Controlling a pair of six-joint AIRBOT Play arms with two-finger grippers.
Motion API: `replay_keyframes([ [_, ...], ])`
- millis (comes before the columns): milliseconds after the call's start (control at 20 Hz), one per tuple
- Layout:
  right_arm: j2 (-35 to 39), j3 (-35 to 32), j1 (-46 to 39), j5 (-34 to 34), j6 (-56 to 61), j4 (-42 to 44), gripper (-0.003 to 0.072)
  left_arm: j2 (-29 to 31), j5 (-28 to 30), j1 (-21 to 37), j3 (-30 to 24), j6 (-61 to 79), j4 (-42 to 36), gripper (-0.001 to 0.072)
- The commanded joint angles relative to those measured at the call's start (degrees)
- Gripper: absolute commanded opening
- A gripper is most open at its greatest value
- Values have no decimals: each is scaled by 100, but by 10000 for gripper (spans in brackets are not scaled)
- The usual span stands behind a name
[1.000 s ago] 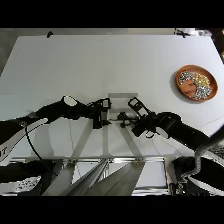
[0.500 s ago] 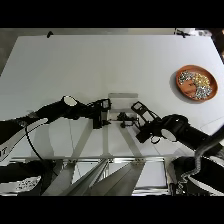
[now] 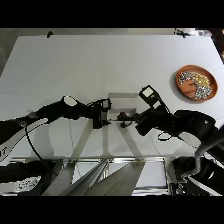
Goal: Fold the box and place the chain.
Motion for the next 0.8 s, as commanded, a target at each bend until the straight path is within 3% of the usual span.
replay_keyframes([
  [0, 76, 168, 2, -756, 24, 2, 8, 4, 0, 0, 0, 2, 0, 210],
  [200, -343, 168, 2, -922, 153, 7, 8, 4, 0, 0, 0, 2, 0, 210],
  [500, -1814, 168, 2, -1502, 151, 509, 11, 4, 2, 0, 0, 2, 0, 210],
  [600, -2144, 166, 2, -1528, 153, 581, 97, 4, 2, 0, 0, 2, 0, 210],
  [750, -2192, 177, 2, -1580, 273, 586, 115, 4, 2, 0, 0, 2, 0, 210],
])
